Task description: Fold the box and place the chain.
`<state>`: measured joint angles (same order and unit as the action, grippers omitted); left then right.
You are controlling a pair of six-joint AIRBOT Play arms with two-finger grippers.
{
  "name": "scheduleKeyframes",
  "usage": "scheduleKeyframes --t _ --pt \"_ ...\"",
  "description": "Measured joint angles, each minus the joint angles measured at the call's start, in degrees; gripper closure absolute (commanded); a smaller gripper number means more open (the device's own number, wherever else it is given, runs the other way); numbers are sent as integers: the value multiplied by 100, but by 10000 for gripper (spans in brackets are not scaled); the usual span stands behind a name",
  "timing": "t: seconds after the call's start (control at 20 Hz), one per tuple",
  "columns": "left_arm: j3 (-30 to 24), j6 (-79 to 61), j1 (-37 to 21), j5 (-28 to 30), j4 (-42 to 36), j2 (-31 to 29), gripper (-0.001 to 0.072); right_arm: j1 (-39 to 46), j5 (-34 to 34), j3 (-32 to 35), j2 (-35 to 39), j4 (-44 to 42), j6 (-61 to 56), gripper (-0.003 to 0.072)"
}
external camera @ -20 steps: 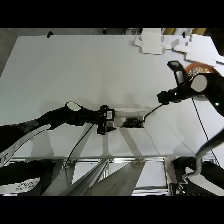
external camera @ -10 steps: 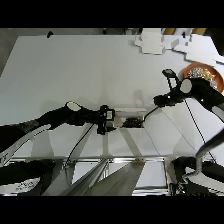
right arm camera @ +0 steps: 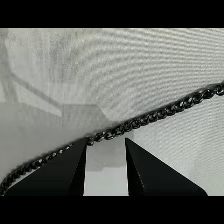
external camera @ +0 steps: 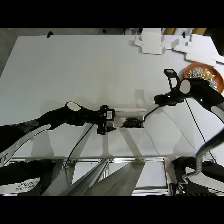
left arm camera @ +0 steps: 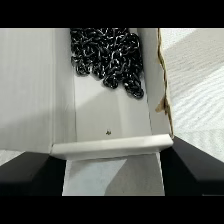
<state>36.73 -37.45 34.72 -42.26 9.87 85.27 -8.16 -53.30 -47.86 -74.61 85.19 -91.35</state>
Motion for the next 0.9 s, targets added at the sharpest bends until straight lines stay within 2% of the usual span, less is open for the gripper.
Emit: scheduleKeyframes --t 0.45,0.5,0.55,0.65,0.7,0.9 --pt "0 0 0 0 0 0 496 0 -52 4 -407 13 -35 468" --pt "0 0 0 0 -2 0 496 0 -57 0 -422 13 -35 481" --pt "0 0 2 0 -2 0 496 0 -59 0 -431 15 -33 532" --pt "0 0 2 0 0 0 496 2 -61 2 -444 31 -33 557" --pt "0 0 0 0 0 0 496 2 -61 2 -452 39 -17 652" --pt "0 0 2 0 0 0 496 0 -61 9 -442 42 72 667"
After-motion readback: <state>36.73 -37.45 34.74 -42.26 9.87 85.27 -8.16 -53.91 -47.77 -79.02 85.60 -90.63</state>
